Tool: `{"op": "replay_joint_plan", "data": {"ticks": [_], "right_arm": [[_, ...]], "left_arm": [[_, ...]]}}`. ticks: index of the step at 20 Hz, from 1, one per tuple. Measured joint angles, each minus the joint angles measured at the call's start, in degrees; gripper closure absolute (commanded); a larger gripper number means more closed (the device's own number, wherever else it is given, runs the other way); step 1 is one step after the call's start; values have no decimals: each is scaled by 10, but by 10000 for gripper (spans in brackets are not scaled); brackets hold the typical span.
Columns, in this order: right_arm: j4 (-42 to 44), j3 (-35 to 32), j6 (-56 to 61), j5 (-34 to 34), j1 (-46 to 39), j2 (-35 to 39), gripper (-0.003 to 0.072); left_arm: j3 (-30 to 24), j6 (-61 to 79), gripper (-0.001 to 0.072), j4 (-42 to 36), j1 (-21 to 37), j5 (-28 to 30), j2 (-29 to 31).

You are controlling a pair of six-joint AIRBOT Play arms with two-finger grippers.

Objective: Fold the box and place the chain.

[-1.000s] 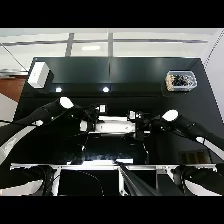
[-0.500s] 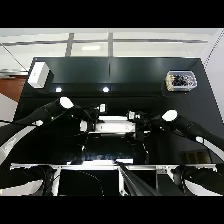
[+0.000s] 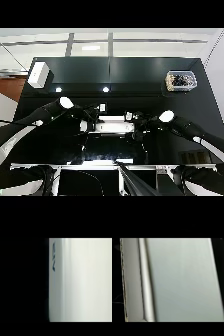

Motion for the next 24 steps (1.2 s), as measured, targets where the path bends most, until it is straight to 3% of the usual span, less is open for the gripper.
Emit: {"op": "replay_joint_plan", "data": {"ticks": [3,4,9,10,11,14,16,17,18,22,23,24], "right_arm": [[-1,0,2,-1,0,0,61],[-2,0,2,-2,0,0,114],[-2,0,3,-2,0,0,115],[-2,0,3,-2,0,0,115],[-3,0,3,-2,0,0,115],[-3,0,3,-2,0,0,115],[-3,0,3,-2,0,0,115],[-3,0,3,-2,0,0,115],[-3,0,3,-2,0,0,115],[-4,0,3,-2,0,0,115],[-4,0,3,-2,0,0,115],[-4,0,3,-2,0,0,115]], "left_arm": [[0,0,683,2,0,0,0],[0,0,683,2,0,0,0],[0,1,676,3,0,-1,0],[0,1,565,4,0,-1,0],[0,1,397,5,0,0,1],[0,0,320,5,1,1,10],[0,0,116,8,4,1,24],[0,-4,47,12,7,2,32],[1,-15,27,20,10,2,42],[1,-96,30,72,37,-7,93],[1,-124,110,82,46,-17,109],[1,-156,271,90,56,-24,127]]}}
